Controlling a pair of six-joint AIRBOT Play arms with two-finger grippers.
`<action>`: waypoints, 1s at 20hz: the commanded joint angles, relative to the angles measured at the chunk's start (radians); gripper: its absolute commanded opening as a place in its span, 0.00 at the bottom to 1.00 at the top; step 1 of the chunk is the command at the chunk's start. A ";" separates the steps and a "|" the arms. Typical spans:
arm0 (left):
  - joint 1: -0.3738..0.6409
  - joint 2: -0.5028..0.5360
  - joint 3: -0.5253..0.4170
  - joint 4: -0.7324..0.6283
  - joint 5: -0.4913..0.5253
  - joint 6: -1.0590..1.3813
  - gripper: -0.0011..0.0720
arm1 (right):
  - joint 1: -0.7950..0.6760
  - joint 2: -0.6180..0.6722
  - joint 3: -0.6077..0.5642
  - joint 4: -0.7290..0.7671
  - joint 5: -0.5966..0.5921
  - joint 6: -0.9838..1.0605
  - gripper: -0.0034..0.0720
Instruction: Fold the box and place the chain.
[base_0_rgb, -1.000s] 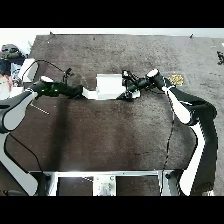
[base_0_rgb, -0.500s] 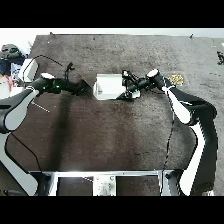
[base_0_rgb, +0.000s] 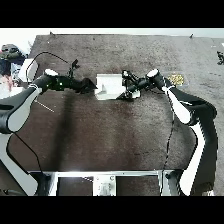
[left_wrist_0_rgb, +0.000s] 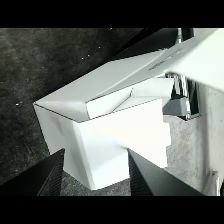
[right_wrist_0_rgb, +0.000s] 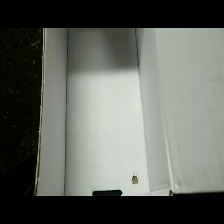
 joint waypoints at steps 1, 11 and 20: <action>-0.033 -0.001 0.035 0.076 0.019 -0.097 0.59 | 0.001 -0.001 0.000 0.000 0.000 0.000 0.66; -0.133 -0.001 0.155 0.349 0.048 -0.420 0.59 | 0.001 -0.001 0.000 0.000 0.000 0.000 0.66; -0.204 -0.002 0.201 0.593 0.090 -0.675 0.59 | 0.001 -0.001 0.000 0.000 0.000 0.000 0.66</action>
